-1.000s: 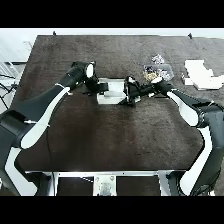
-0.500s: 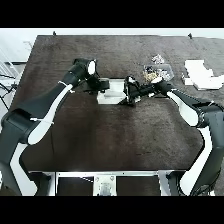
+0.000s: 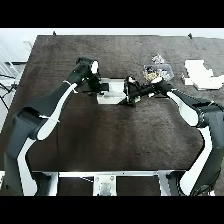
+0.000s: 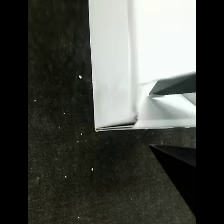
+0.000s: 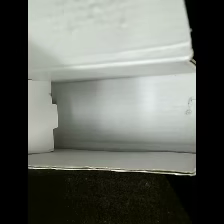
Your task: Fold the box and place the chain.
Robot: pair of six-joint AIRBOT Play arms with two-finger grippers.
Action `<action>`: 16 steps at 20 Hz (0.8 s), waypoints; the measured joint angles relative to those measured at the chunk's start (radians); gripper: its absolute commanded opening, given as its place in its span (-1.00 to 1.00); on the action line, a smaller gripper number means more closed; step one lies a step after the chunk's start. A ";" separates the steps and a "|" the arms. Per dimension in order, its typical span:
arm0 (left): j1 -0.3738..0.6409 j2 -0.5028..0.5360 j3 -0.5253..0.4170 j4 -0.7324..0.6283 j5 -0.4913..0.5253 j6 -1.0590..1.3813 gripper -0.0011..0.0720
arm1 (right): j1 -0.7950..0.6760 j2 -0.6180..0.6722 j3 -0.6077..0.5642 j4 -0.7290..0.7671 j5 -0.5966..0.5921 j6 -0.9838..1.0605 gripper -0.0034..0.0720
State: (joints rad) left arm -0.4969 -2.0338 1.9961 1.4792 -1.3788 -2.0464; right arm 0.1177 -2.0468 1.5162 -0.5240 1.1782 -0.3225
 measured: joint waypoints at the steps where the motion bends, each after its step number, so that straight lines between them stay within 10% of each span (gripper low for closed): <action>1: 0.000 -0.007 0.011 0.003 -0.011 0.003 0.02 | 0.000 0.000 0.000 0.000 0.000 0.000 0.42; 16: -0.002 -0.031 0.048 0.069 -0.039 0.063 0.02 | 0.000 0.000 0.000 0.000 0.000 0.001 0.42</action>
